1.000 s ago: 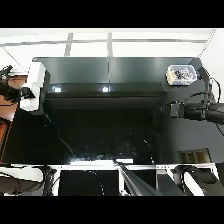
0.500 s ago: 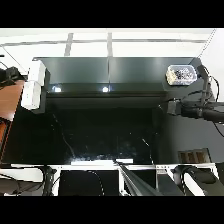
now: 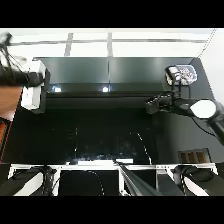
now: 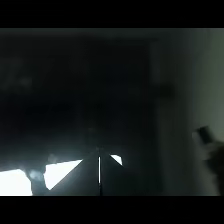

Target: Fold the box and place the chain.

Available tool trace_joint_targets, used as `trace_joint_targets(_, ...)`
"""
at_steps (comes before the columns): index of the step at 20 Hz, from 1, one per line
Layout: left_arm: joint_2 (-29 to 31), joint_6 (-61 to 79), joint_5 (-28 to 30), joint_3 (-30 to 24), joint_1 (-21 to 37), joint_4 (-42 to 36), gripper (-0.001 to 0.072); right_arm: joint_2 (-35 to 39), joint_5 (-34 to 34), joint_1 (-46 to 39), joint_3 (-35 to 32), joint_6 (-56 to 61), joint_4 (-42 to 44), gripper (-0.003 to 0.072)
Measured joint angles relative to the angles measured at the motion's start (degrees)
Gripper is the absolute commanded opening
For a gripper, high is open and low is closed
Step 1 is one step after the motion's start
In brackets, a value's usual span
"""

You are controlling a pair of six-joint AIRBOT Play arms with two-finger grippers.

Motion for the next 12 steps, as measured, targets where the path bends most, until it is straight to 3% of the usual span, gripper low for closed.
trace_joint_targets(3, 11.5, 0.4, 8.0, -14.5, -3.8, 1.9, 0.0027, -3.3, -1.5, 1.2, 0.0, -0.1, -4.1, 0.0014)
trace_joint_targets(5, 16.4, 0.4, 10.3, -19.4, -4.8, 2.7, 0.0027, -4.2, -2.0, 1.6, 0.0, -0.1, -4.7, 0.0014)
trace_joint_targets(12, 22.0, 0.6, 12.2, -24.7, -5.9, 3.1, 0.0027, -5.1, -2.4, 1.9, 0.0, -0.2, -5.4, 0.0013)
